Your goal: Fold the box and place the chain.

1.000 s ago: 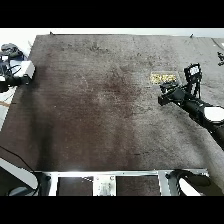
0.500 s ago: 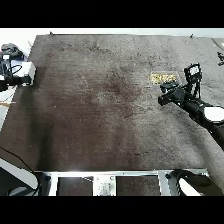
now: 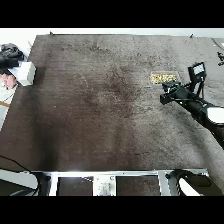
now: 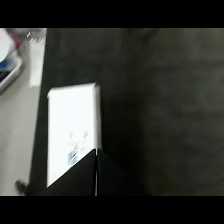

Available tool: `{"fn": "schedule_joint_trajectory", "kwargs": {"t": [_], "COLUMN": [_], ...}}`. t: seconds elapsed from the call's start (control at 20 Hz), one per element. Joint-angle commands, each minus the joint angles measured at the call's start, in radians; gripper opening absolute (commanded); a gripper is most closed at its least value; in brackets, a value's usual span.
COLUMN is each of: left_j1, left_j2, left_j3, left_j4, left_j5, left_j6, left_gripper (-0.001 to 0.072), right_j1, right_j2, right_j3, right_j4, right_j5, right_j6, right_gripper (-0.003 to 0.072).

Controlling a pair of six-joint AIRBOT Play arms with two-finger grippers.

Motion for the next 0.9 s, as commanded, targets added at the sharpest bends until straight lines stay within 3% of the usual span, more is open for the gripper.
{"fn": "schedule_joint_trajectory", "kwargs": {"t": [0.0, 0.15, 0.45, 0.65, 0.85], "left_j1": [-0.001, -0.029, -0.150, -0.202, -0.202], "left_j2": [0.171, 0.381, 0.838, 1.127, 1.410], "left_j3": [-0.035, -0.208, -0.751, -1.086, -1.351], "left_j4": [-0.291, -0.553, -0.970, -1.107, -1.116], "left_j5": [-0.048, -0.016, 0.061, 0.080, 0.221], "left_j6": [0.083, 0.405, 1.081, 1.246, 1.239], "left_gripper": [0.0003, 0.0004, 0.0004, 0.0004, 0.0004], "right_j1": [0.000, 0.000, 0.000, 0.000, 0.000], "right_j2": [0.110, 0.296, 0.552, 0.620, 0.628], "right_j3": [-0.011, -0.082, -0.291, -0.384, -0.424], "right_j4": [0.003, 0.004, 0.000, -0.008, -0.117], "right_j5": [-0.069, -0.167, -0.235, -0.234, -0.224], "right_j6": [0.077, 0.107, 0.127, 0.124, 0.124], "right_gripper": [0.0010, 0.0010, 0.0011, 0.0011, 0.0011]}}
